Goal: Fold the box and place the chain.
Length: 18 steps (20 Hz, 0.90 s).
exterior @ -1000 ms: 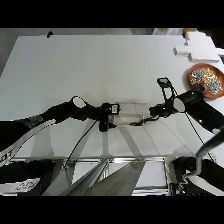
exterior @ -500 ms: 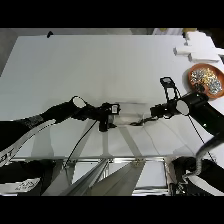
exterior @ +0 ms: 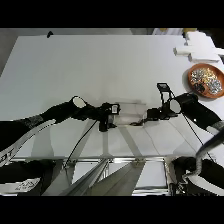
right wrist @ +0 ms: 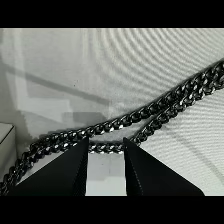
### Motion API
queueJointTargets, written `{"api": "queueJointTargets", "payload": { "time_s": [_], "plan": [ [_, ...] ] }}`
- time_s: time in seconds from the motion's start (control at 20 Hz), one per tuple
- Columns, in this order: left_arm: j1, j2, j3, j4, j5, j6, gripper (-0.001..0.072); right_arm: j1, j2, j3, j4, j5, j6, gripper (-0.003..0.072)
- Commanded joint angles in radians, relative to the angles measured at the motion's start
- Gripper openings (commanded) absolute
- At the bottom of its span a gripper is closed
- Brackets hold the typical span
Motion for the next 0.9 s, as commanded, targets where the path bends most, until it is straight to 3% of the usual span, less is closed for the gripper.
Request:
{"api": "queueJointTargets", "payload": {
  "time_s": [0.0,0.3,0.55,0.85],
  "plan": [
    [0.001,0.001,0.001,0.0,0.0,0.0,0.0273,0.0,-0.02,0.0,-0.003,-0.005,0.041,0.0243],
    [0.001,0.001,0.001,0.0,0.0,0.0,0.0273,0.0,-0.02,0.0,-0.013,-0.069,0.07,0.024],
    [0.001,0.001,0.001,0.0,0.0,0.0,0.0273,0.0,-0.024,0.0,-0.018,-0.05,0.093,0.0234],
    [0.001,0.001,0.001,0.0,0.0,0.0,0.0273,0.0,-0.032,0.0,-0.021,-0.043,0.097,0.0118]
  ]
}}
